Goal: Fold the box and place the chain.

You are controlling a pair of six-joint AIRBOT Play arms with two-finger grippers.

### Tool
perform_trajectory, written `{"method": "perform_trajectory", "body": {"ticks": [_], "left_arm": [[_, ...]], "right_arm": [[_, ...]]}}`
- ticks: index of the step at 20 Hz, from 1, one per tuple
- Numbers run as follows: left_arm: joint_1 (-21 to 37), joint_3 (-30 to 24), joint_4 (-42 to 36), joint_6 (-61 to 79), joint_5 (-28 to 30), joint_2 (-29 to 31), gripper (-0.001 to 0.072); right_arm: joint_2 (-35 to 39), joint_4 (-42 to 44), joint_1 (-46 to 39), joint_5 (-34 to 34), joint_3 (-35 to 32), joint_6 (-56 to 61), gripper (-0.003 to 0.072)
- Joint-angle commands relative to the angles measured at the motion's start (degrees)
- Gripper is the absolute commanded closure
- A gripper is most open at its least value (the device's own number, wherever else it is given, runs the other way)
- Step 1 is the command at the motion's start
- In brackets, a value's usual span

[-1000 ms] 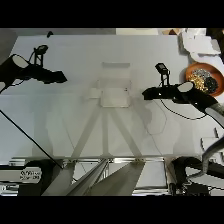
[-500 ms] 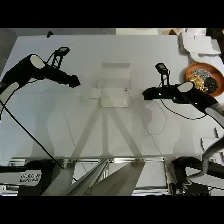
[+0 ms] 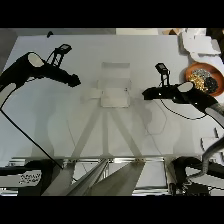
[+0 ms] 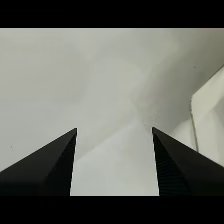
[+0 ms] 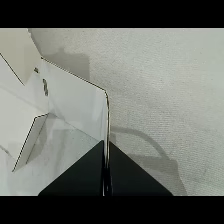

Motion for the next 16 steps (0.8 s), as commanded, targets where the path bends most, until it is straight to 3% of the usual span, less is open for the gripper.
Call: {"method": "perform_trajectory", "body": {"ticks": [1, 7, 8, 10, 12, 16], "left_arm": [[-0.15, 0.09, -3.78, 5.97, 0.17, 1.77, 0.021], [-0.02, 3.52, -17.57, 17.2, -1.75, 0.81, 0.0164], [0.0, 5.79, -18.53, 17.25, -3.5, -0.24, 0.0128], [-0.04, 11.54, -18.88, 16.15, -9.11, -4.15, 0.0127], [-0.28, 16.22, -18.91, 16.11, -15.28, -8.44, 0.005], [-0.96, 20.15, -21.94, 21.18, -18.71, -13.86, 0.0047]], "right_arm": [[-0.02, 0.0, 0.04, 0.0, 0.0, 0.02, 0.0676], [-0.02, 0.0, 0.04, 0.0, 0.0, 0.02, 0.0676], [-0.02, 0.0, 0.07, 0.0, 0.0, 0.02, 0.0676], [-0.02, 0.0, 0.07, 0.0, 0.0, 0.02, 0.0676], [-0.02, 0.0, 0.04, 0.0, 0.0, 0.02, 0.0676], [-0.02, 0.0, 0.04, 0.0, 0.0, 0.02, 0.0675]]}}
